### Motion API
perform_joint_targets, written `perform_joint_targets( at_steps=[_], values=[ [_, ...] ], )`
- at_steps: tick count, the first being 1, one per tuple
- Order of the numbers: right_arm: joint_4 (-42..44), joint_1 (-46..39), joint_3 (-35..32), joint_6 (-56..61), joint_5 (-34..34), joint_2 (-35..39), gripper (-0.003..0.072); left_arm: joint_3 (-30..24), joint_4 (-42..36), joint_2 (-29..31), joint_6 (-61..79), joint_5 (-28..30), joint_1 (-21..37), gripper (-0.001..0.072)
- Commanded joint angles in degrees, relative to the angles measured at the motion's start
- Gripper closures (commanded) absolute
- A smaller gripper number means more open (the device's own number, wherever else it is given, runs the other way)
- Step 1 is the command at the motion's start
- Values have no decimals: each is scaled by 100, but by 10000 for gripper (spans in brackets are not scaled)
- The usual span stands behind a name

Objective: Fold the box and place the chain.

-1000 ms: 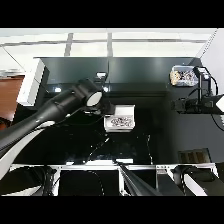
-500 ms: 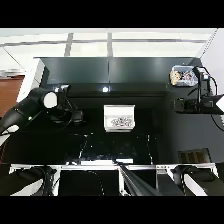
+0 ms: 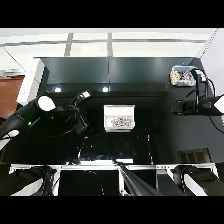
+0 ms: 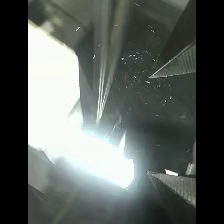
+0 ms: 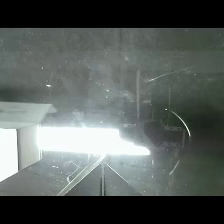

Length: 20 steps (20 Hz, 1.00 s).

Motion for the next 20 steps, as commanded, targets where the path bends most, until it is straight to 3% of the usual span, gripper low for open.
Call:
perform_joint_targets(
  at_steps=[1, 7, 14, 20],
  values=[
    [133, 0, -107, 2, 4, -4, 674, -4, -177, 2, 2273, 46, -28, -9],
    [195, 0, -177, 0, -37, -4, 674, -4, -1088, -15, 3674, 214, 520, -9],
    [195, -2, -177, 2, -87, -7, 674, -9, -1320, -542, 4033, 260, 358, -9],
    [195, 0, -177, 2, -90, -4, 674, -9, -2039, -979, 4793, 382, 17, -9]
  ],
)
